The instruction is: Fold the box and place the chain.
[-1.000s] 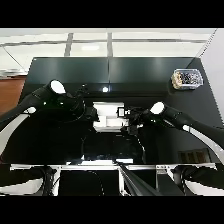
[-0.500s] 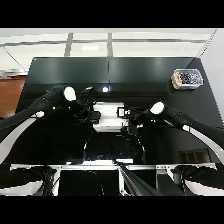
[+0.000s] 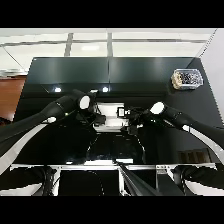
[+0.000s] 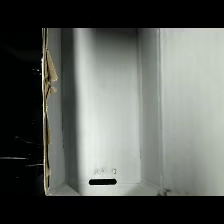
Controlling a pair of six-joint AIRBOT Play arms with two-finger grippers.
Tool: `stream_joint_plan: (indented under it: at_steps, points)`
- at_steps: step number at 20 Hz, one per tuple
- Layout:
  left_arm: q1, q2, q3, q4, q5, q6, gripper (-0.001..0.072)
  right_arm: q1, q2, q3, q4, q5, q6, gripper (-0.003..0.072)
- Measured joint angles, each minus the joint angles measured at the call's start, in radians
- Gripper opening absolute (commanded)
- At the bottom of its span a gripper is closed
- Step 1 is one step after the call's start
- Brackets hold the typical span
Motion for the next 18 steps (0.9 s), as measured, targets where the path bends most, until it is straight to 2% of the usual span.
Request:
stream_joint_plan:
  at_steps: [1, 2, 3, 5, 7, 9, 10, 18]
  points:
    - [-0.013, -0.002, 0.003, 0.015, 0.0, -0.025, 0.0157, 0.0, 0.0, 0.0, 0.0, 0.0, 0.0, 0.0335]
    - [-0.022, -0.003, 0.005, 0.026, 0.001, -0.043, 0.0056, 0.0, 0.0, 0.0, 0.0, 0.0, 0.0, 0.0335]
    - [-0.029, -0.004, 0.007, 0.038, 0.0, -0.072, 0.0022, 0.0, 0.0, 0.0, 0.002, 0.002, 0.002, 0.0335]
    - [-0.037, -0.006, 0.012, 0.052, 0.003, -0.083, 0.0022, 0.0, 0.0, 0.0, 0.002, 0.001, 0.002, 0.0335]
    - [-0.042, -0.006, 0.021, 0.058, 0.001, -0.09, 0.0056, 0.0, 0.0, 0.0, 0.002, 0.0, 0.002, 0.0335]
    - [-0.044, -0.006, 0.033, 0.062, -0.002, -0.086, 0.0353, 0.0, 0.0, 0.0, -0.001, -0.003, -0.002, 0.0335]
    - [-0.045, -0.006, 0.04, 0.058, 0.004, -0.089, 0.0374, 0.0, 0.0, 0.0, -0.001, -0.003, -0.002, 0.0335]
    - [-0.044, -0.014, 0.068, 0.066, -0.003, -0.101, 0.036, 0.0, 0.0, 0.0, 0.0, -0.001, 0.0, 0.0335]
